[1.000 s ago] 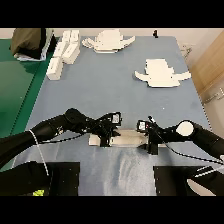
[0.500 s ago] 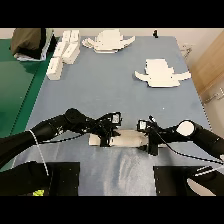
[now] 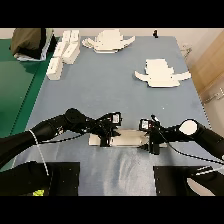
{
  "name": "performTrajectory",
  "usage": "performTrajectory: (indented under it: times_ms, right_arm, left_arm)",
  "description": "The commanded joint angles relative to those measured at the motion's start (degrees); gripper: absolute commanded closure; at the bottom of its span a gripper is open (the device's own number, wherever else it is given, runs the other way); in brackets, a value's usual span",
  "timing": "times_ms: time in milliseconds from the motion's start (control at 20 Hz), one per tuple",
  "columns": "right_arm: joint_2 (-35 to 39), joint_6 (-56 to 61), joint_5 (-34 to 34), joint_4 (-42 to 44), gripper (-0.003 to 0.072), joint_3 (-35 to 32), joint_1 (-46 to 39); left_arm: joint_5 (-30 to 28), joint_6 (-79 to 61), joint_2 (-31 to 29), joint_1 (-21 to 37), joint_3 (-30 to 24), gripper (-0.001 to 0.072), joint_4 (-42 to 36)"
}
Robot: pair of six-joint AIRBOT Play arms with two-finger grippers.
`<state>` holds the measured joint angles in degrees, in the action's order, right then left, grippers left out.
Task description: Fold the box.
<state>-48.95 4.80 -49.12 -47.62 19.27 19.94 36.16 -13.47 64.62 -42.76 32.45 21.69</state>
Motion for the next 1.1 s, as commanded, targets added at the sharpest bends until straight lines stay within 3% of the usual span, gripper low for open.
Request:
performTrajectory:
  times_ms: [0, 300, 700, 850, 1050]
  right_arm:
    - [0.6, -1.6, -1.2, 0.2, 0.0028, 0.0, -0.7]
    - [-3.1, -8.2, -0.2, 4.0, 0.0028, -0.6, -0.7]
    - [-3.8, -8.3, 2.1, 4.0, 0.0039, -1.5, -0.7]
    - [-2.8, -8.3, 0.7, 4.1, 0.0105, -1.5, -0.7]
    - [-2.3, -8.3, 1.0, 2.8, 0.0127, -1.7, -0.7]
  left_arm:
    - [0.0, 0.0, 0.0, 0.0, 0.0, 0.0692, 0.0]
    - [0.0, 0.0, 0.0, 0.0, 0.0, 0.0692, 0.0]
    - [0.0, 0.0, 0.0, 0.0, 0.0, 0.0691, 0.0]
    - [0.0, 0.0, 0.0, 0.0, 0.0, 0.0691, 0.0]
    - [0.0, 0.0, 0.0, 0.0, 0.0, 0.0691, 0.0]
